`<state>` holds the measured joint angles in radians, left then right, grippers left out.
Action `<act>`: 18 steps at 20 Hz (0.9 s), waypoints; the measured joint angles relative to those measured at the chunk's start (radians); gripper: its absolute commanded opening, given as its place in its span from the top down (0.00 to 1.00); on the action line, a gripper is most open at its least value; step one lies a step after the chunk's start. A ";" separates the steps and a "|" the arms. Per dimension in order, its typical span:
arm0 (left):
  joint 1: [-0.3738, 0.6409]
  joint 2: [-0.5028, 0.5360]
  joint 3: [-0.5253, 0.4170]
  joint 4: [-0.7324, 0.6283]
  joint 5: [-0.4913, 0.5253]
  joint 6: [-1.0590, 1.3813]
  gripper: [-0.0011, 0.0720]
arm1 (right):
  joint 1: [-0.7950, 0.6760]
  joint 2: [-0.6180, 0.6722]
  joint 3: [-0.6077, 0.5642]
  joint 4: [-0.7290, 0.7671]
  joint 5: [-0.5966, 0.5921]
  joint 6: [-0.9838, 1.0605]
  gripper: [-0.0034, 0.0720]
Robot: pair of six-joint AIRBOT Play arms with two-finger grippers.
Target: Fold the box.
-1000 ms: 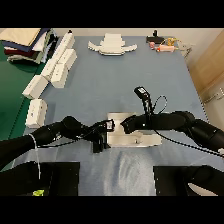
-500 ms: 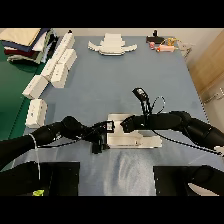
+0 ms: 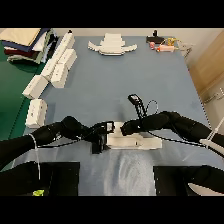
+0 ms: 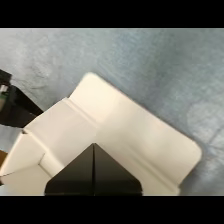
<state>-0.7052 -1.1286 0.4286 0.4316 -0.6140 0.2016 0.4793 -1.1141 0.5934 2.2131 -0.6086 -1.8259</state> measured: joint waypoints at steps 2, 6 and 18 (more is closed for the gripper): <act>0.000 0.000 0.000 0.000 -0.002 0.000 0.49 | 0.000 -0.014 0.000 -0.004 -0.005 -0.004 0.95; 0.000 0.000 0.000 0.001 0.000 0.004 0.49 | 0.000 -0.026 0.000 -0.005 -0.018 -0.011 0.95; 0.001 0.000 -0.001 -0.003 0.011 -0.003 0.49 | 0.000 0.278 0.017 -0.209 -0.229 -0.019 0.95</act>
<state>-0.7044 -1.1286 0.4278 0.4286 -0.6029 0.1986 0.4797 -0.8356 0.6102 2.0037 -0.8375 -1.8446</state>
